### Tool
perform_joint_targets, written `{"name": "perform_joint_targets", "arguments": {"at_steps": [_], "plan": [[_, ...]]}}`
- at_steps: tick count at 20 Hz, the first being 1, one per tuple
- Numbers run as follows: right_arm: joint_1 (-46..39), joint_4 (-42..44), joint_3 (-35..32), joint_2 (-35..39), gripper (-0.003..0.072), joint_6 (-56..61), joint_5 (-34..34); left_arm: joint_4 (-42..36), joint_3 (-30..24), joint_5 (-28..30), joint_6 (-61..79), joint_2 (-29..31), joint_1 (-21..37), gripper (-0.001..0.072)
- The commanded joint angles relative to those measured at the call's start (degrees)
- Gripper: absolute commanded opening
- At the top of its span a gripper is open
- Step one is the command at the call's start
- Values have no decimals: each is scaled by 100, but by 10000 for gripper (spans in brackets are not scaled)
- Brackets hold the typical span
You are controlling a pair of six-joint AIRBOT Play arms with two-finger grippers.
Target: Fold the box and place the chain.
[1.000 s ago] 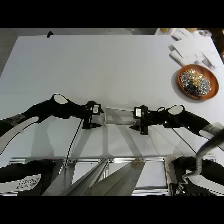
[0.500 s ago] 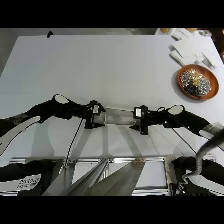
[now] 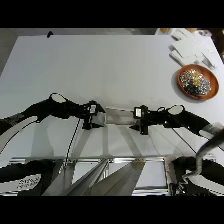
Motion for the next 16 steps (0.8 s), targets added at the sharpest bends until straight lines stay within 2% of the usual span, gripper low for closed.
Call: {"name": "perform_joint_targets", "arguments": {"at_steps": [1,11,16], "plan": [[0,0,2,0,398,0,0,-170,2,-4,-33,-90,-111,710],[0,0,2,0,398,0,0,-791,2,179,-39,-212,-249,702],[0,0,2,0,398,0,0,-800,4,319,-59,-210,-326,679]]}}
